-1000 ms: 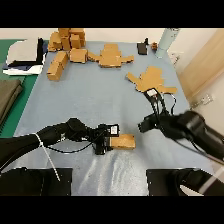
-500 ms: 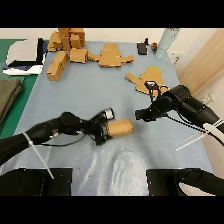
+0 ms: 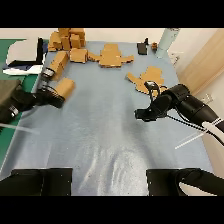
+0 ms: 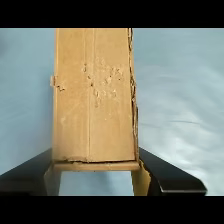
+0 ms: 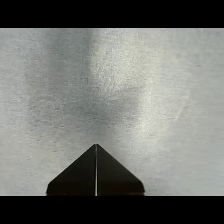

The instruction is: Fold the box.

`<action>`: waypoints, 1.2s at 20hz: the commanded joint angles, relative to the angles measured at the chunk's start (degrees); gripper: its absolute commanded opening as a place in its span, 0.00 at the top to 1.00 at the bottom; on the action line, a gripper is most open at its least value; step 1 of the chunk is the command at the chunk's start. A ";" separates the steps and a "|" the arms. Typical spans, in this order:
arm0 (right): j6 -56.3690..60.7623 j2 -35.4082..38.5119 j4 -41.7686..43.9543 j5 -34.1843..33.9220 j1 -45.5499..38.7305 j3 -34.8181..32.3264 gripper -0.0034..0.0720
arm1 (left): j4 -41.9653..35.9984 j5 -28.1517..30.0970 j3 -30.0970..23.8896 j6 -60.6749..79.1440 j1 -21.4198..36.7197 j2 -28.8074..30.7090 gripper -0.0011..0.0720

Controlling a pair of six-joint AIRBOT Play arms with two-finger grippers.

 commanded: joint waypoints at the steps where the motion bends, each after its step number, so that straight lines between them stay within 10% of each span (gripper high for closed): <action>1: 0.04 -0.04 0.00 -0.04 0.00 0.07 0.95 | 3.69 -2.10 9.07 -7.39 10.45 -9.53 0.42; 9: 0.02 -0.04 0.00 -0.04 0.00 0.07 0.95 | 3.72 -2.38 24.59 -12.07 10.73 -28.22 0.42; 21: 0.02 -0.04 0.00 -0.04 0.00 0.07 0.95 | 3.65 3.02 24.94 -11.93 10.69 -30.71 0.42; 24: 0.02 -0.04 0.00 -0.04 0.00 0.07 0.95 | 3.76 0.57 24.96 -11.89 10.75 -30.71 0.02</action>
